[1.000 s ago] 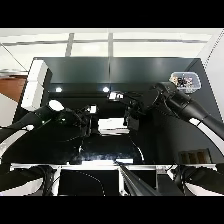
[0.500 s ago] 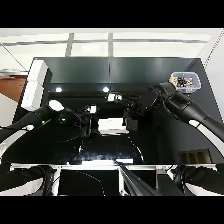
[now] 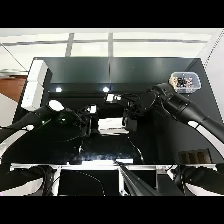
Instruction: Fold the box and place the chain.
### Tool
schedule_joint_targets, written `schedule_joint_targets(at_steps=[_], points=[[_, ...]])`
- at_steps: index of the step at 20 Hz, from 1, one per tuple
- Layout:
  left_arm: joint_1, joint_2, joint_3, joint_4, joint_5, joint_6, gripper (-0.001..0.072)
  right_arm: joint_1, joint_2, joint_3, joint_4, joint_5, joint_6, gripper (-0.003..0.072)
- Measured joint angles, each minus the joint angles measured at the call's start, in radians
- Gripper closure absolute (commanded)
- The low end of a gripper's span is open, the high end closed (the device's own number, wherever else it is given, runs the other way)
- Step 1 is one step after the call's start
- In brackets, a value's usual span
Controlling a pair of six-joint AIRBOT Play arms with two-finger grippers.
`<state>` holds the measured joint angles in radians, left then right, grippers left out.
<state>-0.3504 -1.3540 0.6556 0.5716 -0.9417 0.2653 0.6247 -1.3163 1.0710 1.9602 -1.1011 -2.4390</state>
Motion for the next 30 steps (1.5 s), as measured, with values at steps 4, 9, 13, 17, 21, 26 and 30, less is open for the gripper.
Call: schedule_joint_targets(at_steps=[4,9,13,17,21,26,30], points=[[0.000,0.000,0.000,0.000,0.000,0.000,0.0229,0.000,-0.002,-0.003,0.000,-0.001,0.000,0.0450],[0.000,0.000,0.000,0.000,0.001,0.001,0.0223,0.001,-0.002,-0.026,0.001,0.007,0.008,0.0365],[0.000,0.000,0.000,0.000,0.002,0.000,0.0223,0.002,0.000,-0.027,-0.001,0.012,0.021,0.0365],[0.000,0.000,0.000,0.000,0.003,0.002,0.0223,-0.002,0.035,-0.003,-0.008,-0.002,0.055,0.0365],[0.000,0.000,0.000,0.000,0.003,0.002,0.0223,-0.034,0.078,0.006,-0.003,-0.049,0.146,0.0366],[0.000,0.000,0.000,0.000,0.003,0.001,0.0223,-0.061,0.093,0.009,0.034,-0.055,0.203,0.0668],[0.000,0.000,0.000,0.000,0.003,0.000,0.0223,-0.134,0.097,-0.005,0.141,-0.029,0.327,0.0669]])
